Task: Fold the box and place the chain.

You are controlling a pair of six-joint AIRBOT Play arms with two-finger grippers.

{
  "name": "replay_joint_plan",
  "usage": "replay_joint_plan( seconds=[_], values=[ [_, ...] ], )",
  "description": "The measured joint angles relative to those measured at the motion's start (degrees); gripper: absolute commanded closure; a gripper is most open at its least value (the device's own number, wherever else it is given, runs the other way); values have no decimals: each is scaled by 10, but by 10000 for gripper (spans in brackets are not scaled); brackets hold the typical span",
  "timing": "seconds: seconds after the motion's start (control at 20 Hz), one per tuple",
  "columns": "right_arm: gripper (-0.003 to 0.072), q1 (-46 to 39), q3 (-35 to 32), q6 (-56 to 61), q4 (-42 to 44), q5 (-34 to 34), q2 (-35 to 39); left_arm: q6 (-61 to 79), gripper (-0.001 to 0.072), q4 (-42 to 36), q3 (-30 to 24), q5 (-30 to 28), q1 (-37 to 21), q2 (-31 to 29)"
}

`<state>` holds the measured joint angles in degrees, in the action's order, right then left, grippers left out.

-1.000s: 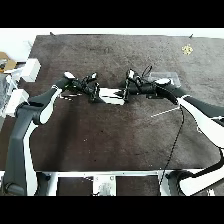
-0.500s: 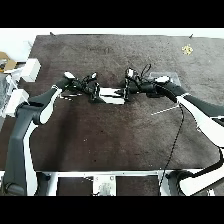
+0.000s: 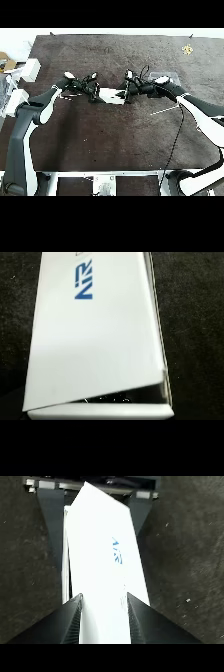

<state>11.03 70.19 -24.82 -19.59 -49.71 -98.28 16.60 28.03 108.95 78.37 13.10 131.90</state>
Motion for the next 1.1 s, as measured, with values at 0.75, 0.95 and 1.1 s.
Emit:
replay_joint_plan(
  seconds=[0.75,0.95,1.1],
  values=[
    [379,1,1,49,6,-72,12,-2,302,0,0,1,0,0],
    [681,0,21,59,68,-93,16,-1,302,0,0,1,0,0],
    [681,0,26,64,88,-83,8,-1,302,0,0,1,0,0]
  ],
)
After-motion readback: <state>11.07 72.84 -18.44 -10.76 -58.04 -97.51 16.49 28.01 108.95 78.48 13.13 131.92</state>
